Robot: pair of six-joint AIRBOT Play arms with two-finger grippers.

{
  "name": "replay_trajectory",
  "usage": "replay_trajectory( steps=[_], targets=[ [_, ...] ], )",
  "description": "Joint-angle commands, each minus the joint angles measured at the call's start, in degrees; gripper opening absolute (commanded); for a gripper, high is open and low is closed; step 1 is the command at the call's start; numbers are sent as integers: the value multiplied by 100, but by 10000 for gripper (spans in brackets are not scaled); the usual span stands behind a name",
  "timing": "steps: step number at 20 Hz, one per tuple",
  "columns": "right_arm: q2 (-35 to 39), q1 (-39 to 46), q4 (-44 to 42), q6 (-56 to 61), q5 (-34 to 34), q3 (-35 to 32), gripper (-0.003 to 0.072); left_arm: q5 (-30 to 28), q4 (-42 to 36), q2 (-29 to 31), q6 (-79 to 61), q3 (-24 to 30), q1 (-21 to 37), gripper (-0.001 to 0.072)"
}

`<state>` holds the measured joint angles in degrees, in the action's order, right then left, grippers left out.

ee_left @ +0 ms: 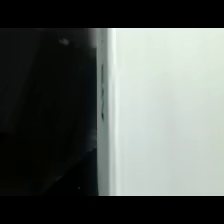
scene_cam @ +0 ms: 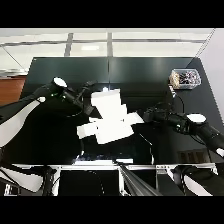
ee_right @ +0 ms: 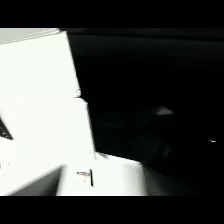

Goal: Fold the box and place the chain.

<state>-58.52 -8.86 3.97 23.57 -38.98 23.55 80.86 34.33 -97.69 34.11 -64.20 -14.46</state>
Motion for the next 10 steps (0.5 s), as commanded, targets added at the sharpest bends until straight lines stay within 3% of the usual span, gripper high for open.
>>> replay_trajectory(
  steps=[1,6,8,10],
  targets=[
    [7,63,813,17,-667,232,706,-326,645,326,-28,-7,-350,26],
    [153,737,2765,15,-2168,1482,706,-387,868,1215,-103,44,-573,26],
    [197,798,3178,-514,-2804,1805,706,-1252,669,1547,-518,343,-737,26],
    [197,789,3285,-671,-2935,1838,706,-1818,313,1578,-1204,590,-905,27]
  ],
)
